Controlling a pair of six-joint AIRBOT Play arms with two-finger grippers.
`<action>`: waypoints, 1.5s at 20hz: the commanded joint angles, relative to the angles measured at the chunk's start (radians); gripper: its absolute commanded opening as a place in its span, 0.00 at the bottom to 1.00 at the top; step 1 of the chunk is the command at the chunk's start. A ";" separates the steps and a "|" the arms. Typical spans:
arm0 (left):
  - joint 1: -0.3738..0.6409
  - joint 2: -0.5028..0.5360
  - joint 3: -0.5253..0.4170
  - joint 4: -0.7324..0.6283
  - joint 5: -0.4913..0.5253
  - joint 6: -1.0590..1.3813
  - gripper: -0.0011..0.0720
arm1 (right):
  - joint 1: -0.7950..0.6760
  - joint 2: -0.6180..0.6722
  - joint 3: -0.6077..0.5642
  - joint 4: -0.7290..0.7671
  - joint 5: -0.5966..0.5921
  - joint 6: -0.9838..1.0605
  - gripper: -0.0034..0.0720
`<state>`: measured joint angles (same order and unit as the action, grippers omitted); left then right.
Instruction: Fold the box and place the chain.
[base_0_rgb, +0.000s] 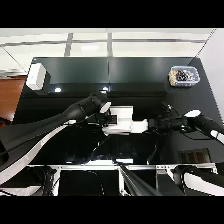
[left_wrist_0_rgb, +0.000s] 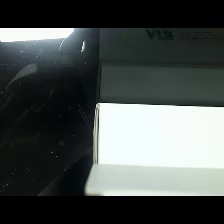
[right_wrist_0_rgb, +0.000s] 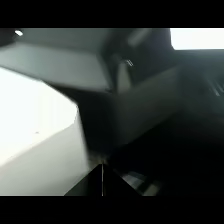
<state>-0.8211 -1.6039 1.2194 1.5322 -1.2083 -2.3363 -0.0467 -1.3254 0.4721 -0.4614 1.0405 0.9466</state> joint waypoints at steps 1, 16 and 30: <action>0.000 0.000 0.001 0.000 -0.001 0.001 0.05 | 0.047 -0.033 0.067 0.078 0.082 -0.068 0.06; 0.001 0.000 0.001 0.000 0.002 0.001 0.05 | 0.182 -0.032 0.296 -0.094 0.226 0.098 0.69; 0.001 0.000 0.001 0.001 0.002 0.001 0.05 | 0.394 -0.032 0.438 -0.388 0.109 0.428 0.49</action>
<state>-0.8211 -1.6039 1.2194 1.5322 -1.2068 -2.3352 0.3046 -1.3567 0.8890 -0.7544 1.1831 1.2736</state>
